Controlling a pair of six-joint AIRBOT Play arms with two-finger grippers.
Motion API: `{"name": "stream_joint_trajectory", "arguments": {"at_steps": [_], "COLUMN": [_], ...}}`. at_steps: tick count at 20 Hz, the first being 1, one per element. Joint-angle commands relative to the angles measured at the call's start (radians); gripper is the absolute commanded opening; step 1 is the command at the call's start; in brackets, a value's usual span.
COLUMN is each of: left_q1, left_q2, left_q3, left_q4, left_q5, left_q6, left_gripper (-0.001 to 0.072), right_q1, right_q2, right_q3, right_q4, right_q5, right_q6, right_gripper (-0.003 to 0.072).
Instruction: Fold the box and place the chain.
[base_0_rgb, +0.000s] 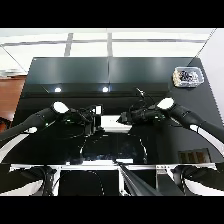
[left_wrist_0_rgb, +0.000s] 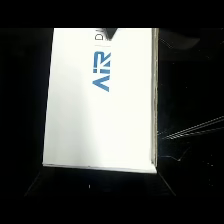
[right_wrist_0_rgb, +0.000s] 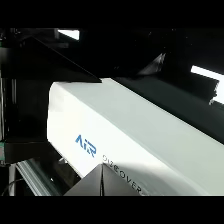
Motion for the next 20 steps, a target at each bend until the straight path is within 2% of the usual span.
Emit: {"name": "stream_joint_trajectory", "arguments": {"at_steps": [1,4,7,10,11,12,15,17,20], "left_q1": [-0.001,0.000,0.000,0.000,0.000,0.000,-0.001,-0.021,-0.109], "left_q2": [0.000,0.000,0.000,0.024,0.043,0.063,0.109,0.122,0.113], "left_q3": [0.001,0.001,0.001,0.010,0.016,0.025,0.069,0.106,0.180], "left_q4": [0.000,0.000,-0.004,0.017,0.041,0.079,0.138,0.132,0.097], "left_q5": [0.000,0.000,-0.003,-0.009,-0.008,-0.008,-0.068,-0.126,-0.089], "left_q6": [0.000,0.000,-0.003,-0.030,-0.044,-0.079,-0.174,-0.182,-0.197], "left_gripper": [0.0378,0.0378,0.0378,0.0384,0.0500,0.0697,0.0716,0.0716,0.0712], "right_q1": [0.001,-0.005,-0.080,-0.260,-0.340,-0.413,-0.594,-0.656,-0.661], "right_q2": [-0.005,0.002,0.057,0.190,0.249,0.301,0.432,0.472,0.479], "right_q3": [0.000,0.008,0.069,0.117,0.117,0.117,0.113,0.102,0.076], "right_q4": [-0.032,-0.018,-0.024,-0.124,-0.183,-0.245,-0.387,-0.395,-0.386], "right_q5": [-0.010,0.031,0.231,0.418,0.452,0.483,0.552,0.556,0.532], "right_q6": [0.005,-0.002,-0.058,-0.049,-0.018,0.009,0.044,0.047,0.047], "right_gripper": [0.0013,0.0013,0.0013,0.0013,0.0013,0.0013,0.0013,0.0013,0.0013]}}
